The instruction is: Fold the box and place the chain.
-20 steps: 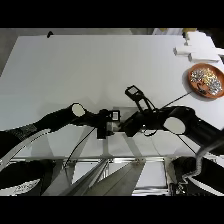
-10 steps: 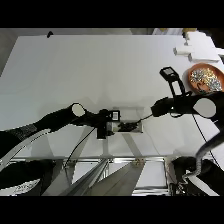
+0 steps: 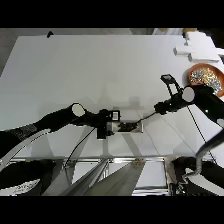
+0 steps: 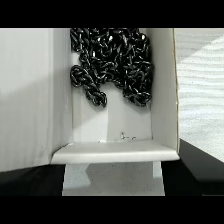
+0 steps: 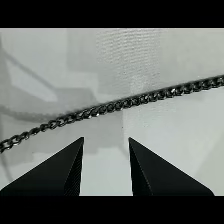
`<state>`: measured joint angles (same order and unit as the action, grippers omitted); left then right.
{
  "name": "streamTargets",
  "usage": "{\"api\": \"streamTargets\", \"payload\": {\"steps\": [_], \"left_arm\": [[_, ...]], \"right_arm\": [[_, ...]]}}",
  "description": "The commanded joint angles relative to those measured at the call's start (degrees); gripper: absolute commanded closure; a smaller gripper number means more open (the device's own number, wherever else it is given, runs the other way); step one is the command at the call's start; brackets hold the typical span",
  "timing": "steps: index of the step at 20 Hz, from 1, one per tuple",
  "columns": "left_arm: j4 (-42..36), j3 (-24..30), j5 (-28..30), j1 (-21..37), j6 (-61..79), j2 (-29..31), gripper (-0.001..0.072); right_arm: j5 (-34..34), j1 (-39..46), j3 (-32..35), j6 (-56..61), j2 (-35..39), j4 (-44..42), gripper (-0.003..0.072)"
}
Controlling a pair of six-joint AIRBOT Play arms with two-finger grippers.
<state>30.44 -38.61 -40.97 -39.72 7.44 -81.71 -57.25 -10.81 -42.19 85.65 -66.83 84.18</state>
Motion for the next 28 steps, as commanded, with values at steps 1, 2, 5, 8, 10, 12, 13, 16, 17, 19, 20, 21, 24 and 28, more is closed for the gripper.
{"api": "streamTargets", "payload": {"steps": [1, 2, 5, 8, 10, 12, 13, 16, 17, 19, 20, 21, 24, 28], "left_arm": [[0.02, 0.02, 0.02, 0.0, 0.02, 0.02, 0.053], [0.02, 0.02, 0.0, 0.0, 0.02, 0.02, 0.053], [0.02, 0.02, 0.0, 0.0, 0.02, 0.02, 0.053], [0.02, 0.02, 0.0, 0.0, 0.02, 0.02, 0.053], [0.02, 0.02, 0.0, 0.0, 0.02, 0.02, 0.053], [0.02, 0.02, 0.0, 0.0, 0.02, 0.02, 0.053], [0.02, 0.02, 0.0, 0.0, 0.02, 0.02, 0.053], [0.02, 0.02, 0.0, 0.0, 0.02, 0.02, 0.053], [0.02, 0.02, 0.02, 0.0, 0.02, 0.02, 0.053], [0.02, 0.02, 0.0, 0.0, 0.02, 0.02, 0.053], [0.02, 0.02, 0.02, 0.0, 0.02, 0.02, 0.053], [0.02, 0.02, 0.02, 0.0, 0.02, 0.02, 0.053], [0.02, 0.02, 0.02, 0.0, 0.02, 0.02, 0.053], [0.02, 0.02, 0.0, 0.0, 0.02, 0.02, 0.053]], "right_arm": [[1.44, 0.28, -0.07, 0.04, -2.84, 0.33, 0.0368], [2.12, 0.28, -0.07, 0.09, -2.84, 0.55, 0.0371], [3.96, 0.28, -0.07, 3.72, -3.65, 3.39, 0.0373], [4.57, 0.28, -0.07, 4.39, -5.86, 3.91, 0.0373], [5.33, 0.28, -0.04, 4.39, -6.99, 3.91, 0.0373], [6.38, 0.28, -0.04, 4.39, -7.08, 3.91, 0.0373], [7.04, 0.28, -0.04, 4.39, -7.08, 3.91, 0.0373], [7.39, 0.28, -0.04, 4.39, -7.1, 3.91, 0.0401], [7.37, 0.28, -0.04, 4.39, -7.1, 3.91, 0.0406], [7.13, 0.28, -0.02, 4.37, -7.1, 3.89, 0.051], [6.73, 0.28, 0.17, 4.37, -7.1, 3.85, 0.0559], [6.05, 0.28, 0.59, 4.37, -7.1, 3.82, 0.0592], [2.99, 0.26, 2.25, 4.31, -6.75, 3.87, 0.0668], [1.03, -1.64, 2.45, 4.09, 1.97, 3.89, 0.0668]]}}
